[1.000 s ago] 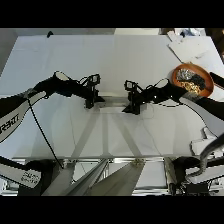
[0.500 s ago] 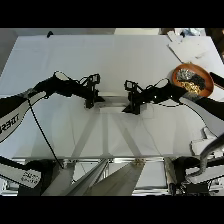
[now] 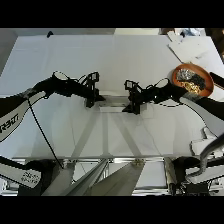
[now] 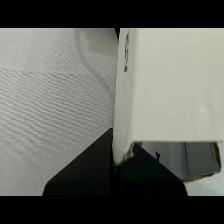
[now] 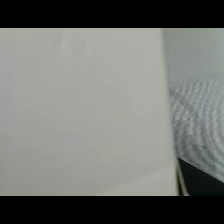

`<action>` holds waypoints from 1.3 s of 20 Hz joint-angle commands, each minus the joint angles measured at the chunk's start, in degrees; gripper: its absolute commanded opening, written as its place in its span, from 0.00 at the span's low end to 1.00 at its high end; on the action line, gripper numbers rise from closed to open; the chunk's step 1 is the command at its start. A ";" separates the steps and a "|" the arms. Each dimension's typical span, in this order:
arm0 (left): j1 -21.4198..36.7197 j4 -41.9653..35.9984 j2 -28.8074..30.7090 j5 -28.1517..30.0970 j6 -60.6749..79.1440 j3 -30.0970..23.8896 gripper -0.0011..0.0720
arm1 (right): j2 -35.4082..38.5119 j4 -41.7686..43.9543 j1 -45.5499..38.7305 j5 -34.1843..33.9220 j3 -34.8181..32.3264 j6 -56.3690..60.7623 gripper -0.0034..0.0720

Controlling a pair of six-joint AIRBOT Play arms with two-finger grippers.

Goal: Fold the box and place the chain.

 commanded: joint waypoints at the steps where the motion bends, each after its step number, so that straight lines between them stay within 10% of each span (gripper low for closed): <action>1: -0.07 -0.24 0.02 -0.33 0.04 0.04 0.04 | 0.00 0.00 0.02 0.07 -0.02 -0.02 0.59; 4: -0.02 -0.46 0.22 -0.35 -0.02 0.04 0.59 | 0.00 0.00 0.02 0.07 -0.02 -0.02 0.59; 16: 2.14 12.87 13.16 -1.07 -8.85 0.04 0.62 | 0.00 0.00 0.02 0.07 -0.02 -0.02 0.59; 19: 4.48 19.10 17.68 -3.48 -22.64 0.04 0.61 | 0.00 0.00 0.02 0.07 -0.02 -0.02 0.59; 22: 5.46 20.76 19.65 -12.35 -26.77 0.02 0.02 | 0.00 0.00 0.02 0.07 -0.02 -0.02 0.59; 26: 2.91 15.30 18.21 -18.53 -27.23 -0.46 0.02 | 0.00 0.00 0.02 0.07 -0.02 -0.02 0.59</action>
